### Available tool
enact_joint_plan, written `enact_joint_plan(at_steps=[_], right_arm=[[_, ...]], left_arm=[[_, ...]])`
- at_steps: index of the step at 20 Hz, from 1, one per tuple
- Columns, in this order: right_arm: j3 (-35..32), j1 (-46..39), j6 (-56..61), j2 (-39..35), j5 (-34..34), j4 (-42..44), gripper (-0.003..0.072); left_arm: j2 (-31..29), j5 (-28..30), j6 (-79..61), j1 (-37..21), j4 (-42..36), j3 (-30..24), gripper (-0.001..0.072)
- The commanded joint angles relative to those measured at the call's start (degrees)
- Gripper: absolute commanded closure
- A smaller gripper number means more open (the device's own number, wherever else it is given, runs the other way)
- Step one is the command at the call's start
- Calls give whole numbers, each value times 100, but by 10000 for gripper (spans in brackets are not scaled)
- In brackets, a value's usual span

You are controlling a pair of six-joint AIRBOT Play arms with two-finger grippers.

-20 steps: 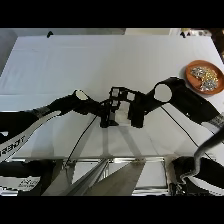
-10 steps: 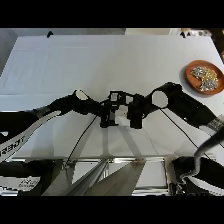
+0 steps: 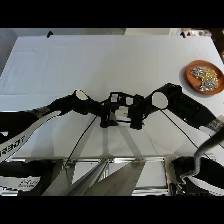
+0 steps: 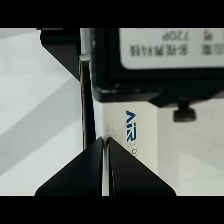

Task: Fold the box and place the chain.

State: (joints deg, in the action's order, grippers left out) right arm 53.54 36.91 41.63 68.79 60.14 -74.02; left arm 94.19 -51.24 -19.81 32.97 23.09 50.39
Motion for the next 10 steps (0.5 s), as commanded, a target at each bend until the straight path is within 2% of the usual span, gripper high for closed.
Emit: enact_joint_plan(at_steps=[1, 10], right_arm=[[-2, 4, 57, -7, 9, -120, 666], [-238, 7, 227, -4, 11, 302, 664]], left_arm=[[-4, 2, -9, -2, 4, 4, 499], [-4, 2, -9, -2, 4, 4, 499]])
